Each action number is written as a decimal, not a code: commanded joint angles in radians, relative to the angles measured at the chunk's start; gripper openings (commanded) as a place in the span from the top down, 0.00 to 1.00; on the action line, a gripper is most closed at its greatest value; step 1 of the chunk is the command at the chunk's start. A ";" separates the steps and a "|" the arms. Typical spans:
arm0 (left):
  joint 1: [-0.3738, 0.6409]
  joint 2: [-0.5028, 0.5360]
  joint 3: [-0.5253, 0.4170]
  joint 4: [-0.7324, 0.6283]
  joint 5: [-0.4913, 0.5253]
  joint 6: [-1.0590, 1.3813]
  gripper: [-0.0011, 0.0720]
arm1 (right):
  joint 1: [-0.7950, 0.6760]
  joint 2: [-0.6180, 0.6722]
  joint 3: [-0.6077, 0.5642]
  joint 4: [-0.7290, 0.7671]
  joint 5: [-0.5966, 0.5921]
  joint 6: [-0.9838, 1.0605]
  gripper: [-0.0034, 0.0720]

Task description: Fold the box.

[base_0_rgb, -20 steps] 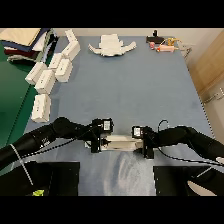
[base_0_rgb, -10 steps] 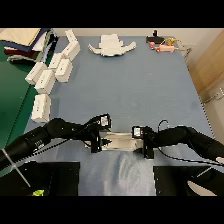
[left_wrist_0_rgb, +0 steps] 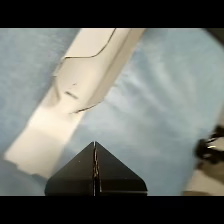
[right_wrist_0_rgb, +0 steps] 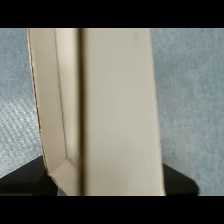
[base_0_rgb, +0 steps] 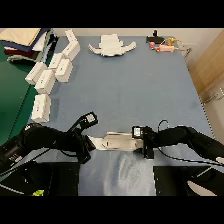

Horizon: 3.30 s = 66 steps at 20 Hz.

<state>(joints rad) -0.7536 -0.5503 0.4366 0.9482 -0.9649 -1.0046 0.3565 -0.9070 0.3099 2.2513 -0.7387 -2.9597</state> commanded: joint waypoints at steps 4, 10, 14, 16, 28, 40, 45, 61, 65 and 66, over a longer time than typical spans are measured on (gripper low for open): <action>0.000 -0.232 0.132 -0.297 0.073 -0.109 0.97 | 0.000 0.000 0.001 0.000 -0.002 0.000 0.29; 0.080 -0.612 0.393 -0.299 0.071 -0.043 0.97 | 0.000 0.000 0.001 0.000 -0.002 0.000 0.29; 0.200 -0.713 0.410 -0.336 0.011 -0.043 0.97 | 0.000 0.000 0.001 0.000 -0.002 0.000 0.29; 0.220 -0.750 0.410 -0.335 -0.020 -0.044 0.97 | 0.000 0.000 0.001 0.000 -0.003 0.000 0.29; 0.201 -0.862 0.417 -0.345 -0.072 -0.023 0.97 | 0.000 0.000 0.001 0.000 -0.002 0.000 0.29; 0.311 -0.237 0.292 -0.187 -0.240 0.308 0.97 | 0.000 0.000 0.001 0.000 -0.003 0.000 0.29; 0.311 -0.136 0.175 -0.122 -0.231 0.377 0.06 | 0.000 0.000 0.001 -0.003 -0.003 0.000 0.29; 0.130 -0.343 0.038 -0.098 0.087 0.847 0.06 | 0.000 0.000 0.001 -0.003 -0.003 0.000 0.29; 0.130 -0.401 0.046 -0.142 0.154 0.876 0.06 | 0.000 0.000 0.001 -0.003 -0.003 0.000 0.29; 0.129 -0.413 0.055 -0.168 0.146 0.895 0.06 | 0.000 0.000 0.001 -0.003 -0.003 0.000 0.29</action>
<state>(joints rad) -0.6228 -0.9218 0.4812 0.8276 -0.8467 -0.1532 0.3561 -0.9070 0.3099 2.2478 -0.7414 -2.9593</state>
